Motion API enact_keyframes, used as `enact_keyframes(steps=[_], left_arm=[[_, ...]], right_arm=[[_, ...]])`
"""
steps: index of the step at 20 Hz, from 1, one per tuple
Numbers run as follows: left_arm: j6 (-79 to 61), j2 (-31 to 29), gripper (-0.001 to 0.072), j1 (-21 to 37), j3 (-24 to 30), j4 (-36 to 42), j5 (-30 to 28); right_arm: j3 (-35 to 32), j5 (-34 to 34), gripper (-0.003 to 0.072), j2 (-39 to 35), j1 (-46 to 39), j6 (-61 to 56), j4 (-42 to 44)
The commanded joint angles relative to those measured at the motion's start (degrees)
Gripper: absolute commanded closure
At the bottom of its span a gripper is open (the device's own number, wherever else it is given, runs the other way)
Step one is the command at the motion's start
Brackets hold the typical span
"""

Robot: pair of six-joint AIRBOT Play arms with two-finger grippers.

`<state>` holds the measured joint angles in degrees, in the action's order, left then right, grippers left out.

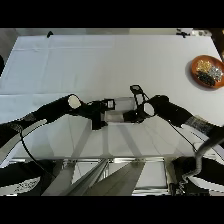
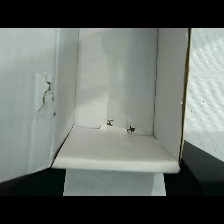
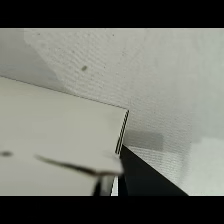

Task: Fold the box and place the chain.

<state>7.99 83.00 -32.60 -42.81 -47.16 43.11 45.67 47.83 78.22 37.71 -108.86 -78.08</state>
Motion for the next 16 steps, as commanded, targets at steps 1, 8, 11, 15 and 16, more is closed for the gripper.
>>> enact_keyframes(steps=[1, 8, 11, 15, 16], left_arm=[[0.0, 0.0, 0.0575, 0.0, 0.0, 0.0, 0.0], [0.0, 0.0, 0.0575, 0.0, 0.0, 0.0, 0.0], [0.0, 0.0, 0.0574, 0.0, 0.0, 0.0, 0.0], [0.0, 0.0, 0.0575, 0.0, 0.0, 0.0, 0.0], [0.0, 0.0, 0.0574, 0.0, 0.0, 0.0, 0.0]], right_arm=[[3.0, 3.2, 0.0591, 0.8, 0.1, -0.4, -1.4], [7.1, 8.3, 0.0419, 2.1, 0.0, -2.4, -1.9], [7.1, 13.2, 0.0428, 4.4, 0.0, -6.2, -5.2], [7.7, 14.1, 0.0427, 5.7, 0.1, -8.4, -7.2], [8.2, 13.9, 0.0429, 5.7, 0.1, -8.4, -7.7]])
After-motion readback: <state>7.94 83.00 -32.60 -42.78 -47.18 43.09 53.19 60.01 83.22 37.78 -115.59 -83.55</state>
